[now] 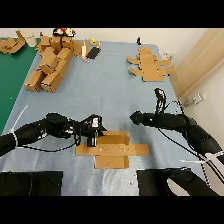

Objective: Fold the box.

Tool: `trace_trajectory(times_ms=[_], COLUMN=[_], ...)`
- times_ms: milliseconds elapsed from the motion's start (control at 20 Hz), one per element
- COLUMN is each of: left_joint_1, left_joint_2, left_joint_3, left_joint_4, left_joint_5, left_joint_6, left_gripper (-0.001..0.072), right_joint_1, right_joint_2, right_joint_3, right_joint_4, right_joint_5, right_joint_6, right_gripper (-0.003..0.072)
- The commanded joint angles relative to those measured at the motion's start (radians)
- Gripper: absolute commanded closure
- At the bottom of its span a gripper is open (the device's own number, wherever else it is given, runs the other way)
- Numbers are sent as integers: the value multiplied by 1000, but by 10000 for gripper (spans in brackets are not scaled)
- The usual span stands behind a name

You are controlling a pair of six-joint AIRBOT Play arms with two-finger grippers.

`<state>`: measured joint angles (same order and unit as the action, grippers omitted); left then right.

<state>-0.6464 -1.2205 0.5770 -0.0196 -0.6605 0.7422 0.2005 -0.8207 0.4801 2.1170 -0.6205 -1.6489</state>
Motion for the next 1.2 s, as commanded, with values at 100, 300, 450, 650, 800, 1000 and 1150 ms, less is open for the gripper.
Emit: trace_trajectory(times_ms=[100, 300, 450, 650, 800, 1000, 1150], left_joint_1=[6, 6, 6, 4, 4, 4, 4], left_joint_2=[1, 0, 0, 0, 0, 0, 0], left_joint_3=[45, 37, 5, -34, -58, -67, -67], left_joint_4=[-55, -48, -48, -48, -48, -46, -26], left_joint_5=[60, 55, 55, 55, 47, 36, 1], left_joint_6=[90, 95, 95, 69, 68, 39, 18], left_gripper=[698, 698, 698, 698, 698, 698, 697], right_joint_1=[1, 1, 1, 1, 1, 1, 1], right_joint_2=[-1, -1, -1, -1, -1, -1, -1], right_joint_3=[1, 1, 1, 1, 1, 1, 1], right_joint_4=[0, 0, 0, 0, 0, 0, 1], right_joint_5=[11, 11, 11, 11, 11, 11, 10], right_joint_6=[0, 0, 0, 0, 0, 0, 0], right_gripper=[324, 324, 324, 324, 324, 324, 324])
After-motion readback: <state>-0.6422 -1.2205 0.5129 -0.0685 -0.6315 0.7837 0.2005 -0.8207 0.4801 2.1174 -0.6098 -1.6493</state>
